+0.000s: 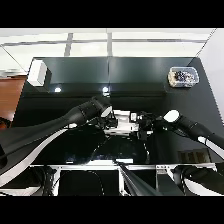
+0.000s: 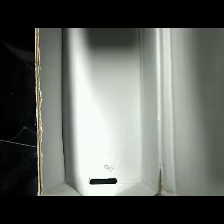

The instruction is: Fold the box and place the chain.

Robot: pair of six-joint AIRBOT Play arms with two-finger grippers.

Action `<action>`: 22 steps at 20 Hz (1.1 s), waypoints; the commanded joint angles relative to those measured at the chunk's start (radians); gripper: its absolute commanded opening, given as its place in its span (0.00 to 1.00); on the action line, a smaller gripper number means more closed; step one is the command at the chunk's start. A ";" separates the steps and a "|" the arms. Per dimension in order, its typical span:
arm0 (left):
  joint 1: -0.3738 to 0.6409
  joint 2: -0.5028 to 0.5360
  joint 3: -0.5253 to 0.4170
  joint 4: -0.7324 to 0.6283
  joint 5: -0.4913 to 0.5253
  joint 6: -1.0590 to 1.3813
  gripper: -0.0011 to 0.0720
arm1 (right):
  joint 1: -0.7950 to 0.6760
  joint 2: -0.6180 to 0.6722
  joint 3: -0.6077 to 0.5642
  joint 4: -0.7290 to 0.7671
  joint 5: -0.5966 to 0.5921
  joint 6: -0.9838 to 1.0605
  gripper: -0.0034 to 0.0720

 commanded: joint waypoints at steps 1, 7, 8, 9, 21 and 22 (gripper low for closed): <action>0.002 0.000 0.001 0.023 0.000 0.012 0.19 | -0.001 0.000 0.000 -0.001 0.002 0.001 0.30; 0.004 0.000 0.001 0.018 0.034 0.011 0.05 | -0.001 0.000 0.000 -0.001 -0.002 0.014 0.80; 0.006 0.000 0.001 0.018 0.034 0.008 0.05 | -0.001 0.002 0.000 -0.001 -0.005 0.025 0.93; 0.011 0.002 0.001 0.018 0.030 0.001 0.05 | -0.002 0.007 0.001 -0.006 -0.001 0.042 0.93; 0.032 0.009 0.000 -0.013 0.037 -0.044 0.05 | -0.003 0.127 0.016 -0.203 0.010 0.159 0.93; 0.032 0.009 0.000 -0.013 0.034 -0.044 0.05 | -0.003 0.127 0.016 -0.203 -0.007 0.159 0.93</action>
